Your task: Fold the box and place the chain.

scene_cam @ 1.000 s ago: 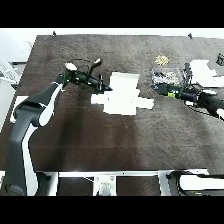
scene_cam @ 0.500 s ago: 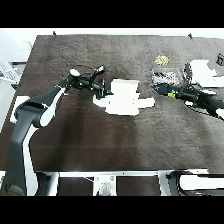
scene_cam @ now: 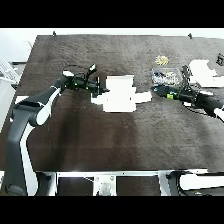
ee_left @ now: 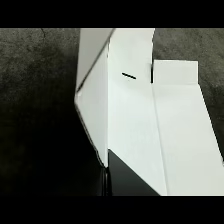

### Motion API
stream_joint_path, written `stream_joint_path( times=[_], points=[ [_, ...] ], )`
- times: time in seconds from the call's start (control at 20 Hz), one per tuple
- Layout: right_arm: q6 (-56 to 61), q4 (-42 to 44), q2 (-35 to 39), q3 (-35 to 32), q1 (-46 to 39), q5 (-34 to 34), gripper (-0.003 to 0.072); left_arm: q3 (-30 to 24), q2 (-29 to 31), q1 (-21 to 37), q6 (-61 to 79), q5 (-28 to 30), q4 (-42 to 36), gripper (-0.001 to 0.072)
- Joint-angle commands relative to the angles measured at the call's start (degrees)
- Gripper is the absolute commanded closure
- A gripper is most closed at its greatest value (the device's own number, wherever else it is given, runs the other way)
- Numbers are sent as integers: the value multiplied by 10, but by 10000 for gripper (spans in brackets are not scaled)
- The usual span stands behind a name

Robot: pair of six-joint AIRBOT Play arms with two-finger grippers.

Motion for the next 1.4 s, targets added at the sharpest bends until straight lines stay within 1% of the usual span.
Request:
stream_joint_path(
  times=[0.0,0.1,0.25,0.35,0.4,0.45,0.5,0.55,0.6,0.9,1.05,1.15,1.25,1.3,1.35],
  points=[
    [0,0,-6,0,0,0,447,-6,1,2,20,-1,0,694],
    [0,10,-6,0,0,0,448,-6,1,1,30,6,2,694],
    [0,17,-6,0,0,0,448,-7,7,-16,30,33,50,694],
    [0,17,-6,0,0,0,447,-10,11,-22,30,37,56,694],
    [0,17,-6,0,0,0,447,-22,18,-23,35,38,52,694],
    [0,17,-6,0,0,0,447,-41,30,-23,46,52,47,695],
    [0,17,-6,0,0,0,447,-70,47,-23,61,85,41,694],
    [0,17,-6,0,0,-1,447,-99,62,-23,92,106,18,694],
    [0,17,-6,0,0,-2,447,-119,71,-22,126,114,0,694],
    [-3,17,-6,0,0,-4,447,-123,71,-22,139,111,-7,689],
    [-38,17,0,-1,0,10,446,-123,71,-22,139,113,-9,687],
    [-45,16,26,-15,0,29,446,-123,71,-22,139,114,-9,688],
    [-45,9,67,-47,5,29,446,-123,71,-22,139,114,-10,688],
    [-62,9,86,-64,14,28,446,-123,71,-23,139,114,-11,688],
    [-132,8,102,-82,30,28,437,-123,71,-22,139,114,-13,688]
  ],
)
